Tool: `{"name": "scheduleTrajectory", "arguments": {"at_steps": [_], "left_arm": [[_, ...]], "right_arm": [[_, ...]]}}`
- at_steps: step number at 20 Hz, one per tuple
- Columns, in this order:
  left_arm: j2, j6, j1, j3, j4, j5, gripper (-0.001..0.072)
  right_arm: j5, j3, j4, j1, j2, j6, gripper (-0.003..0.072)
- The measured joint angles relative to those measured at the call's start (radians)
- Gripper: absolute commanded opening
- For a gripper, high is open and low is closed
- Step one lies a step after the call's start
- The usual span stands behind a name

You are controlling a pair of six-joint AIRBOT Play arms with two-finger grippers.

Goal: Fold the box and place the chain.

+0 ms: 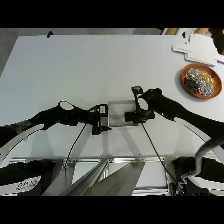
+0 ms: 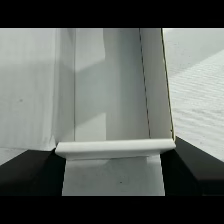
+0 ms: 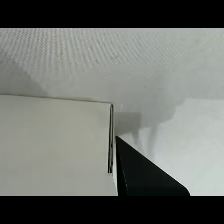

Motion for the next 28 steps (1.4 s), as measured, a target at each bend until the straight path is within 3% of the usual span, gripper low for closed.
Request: {"name": "scheduleTrajectory", "arguments": {"at_steps": [4, 8, 10, 11, 14, 17, 20, 24, 28], "left_arm": [[0.0, 0.0, 0.0, 0.0, 0.0, 0.0, 0.0012], [0.0, -0.002, 0.0, 0.0, -0.001, 0.001, 0.0012], [0.0, -0.002, 0.0, 0.0, -0.002, 0.002, 0.0012], [0.0, -0.002, 0.0, 0.0, -0.002, 0.001, 0.0012], [0.0, 0.0, 0.0, 0.0, 0.002, 0.0, 0.0012], [0.0, 0.0, 0.0, 0.0, 0.001, 0.0, 0.0012], [0.0, 0.0, 0.0, 0.0, 0.001, 0.0, 0.0012], [0.0, 0.0, 0.0, 0.0, 0.0, 0.0, 0.0012], [0.0, 0.0, 0.0, 0.0, 0.0, 0.0, 0.0012]], "right_arm": [[0.0, 0.0, 0.0, 0.0, 0.0, 0.017, 0.0103], [-0.002, 0.0, -0.002, 0.0, 0.002, 0.028, 0.0017], [-0.002, 0.0, -0.006, 0.0, 0.006, 0.027, 0.0017], [-0.002, 0.0, -0.007, 0.0, 0.008, 0.026, 0.0022], [-0.005, 0.0, -0.013, 0.0, 0.019, 0.014, 0.0183], [-0.012, 0.0, -0.024, 0.0, 0.037, 0.014, 0.0191], [-0.011, 0.0, -0.031, 0.0, 0.064, -0.021, 0.0301], [0.06, 0.003, -0.031, 0.0, 0.15, -0.159, 0.0297], [0.21, 0.069, -0.045, -0.019, 0.279, -0.289, 0.0287]]}}
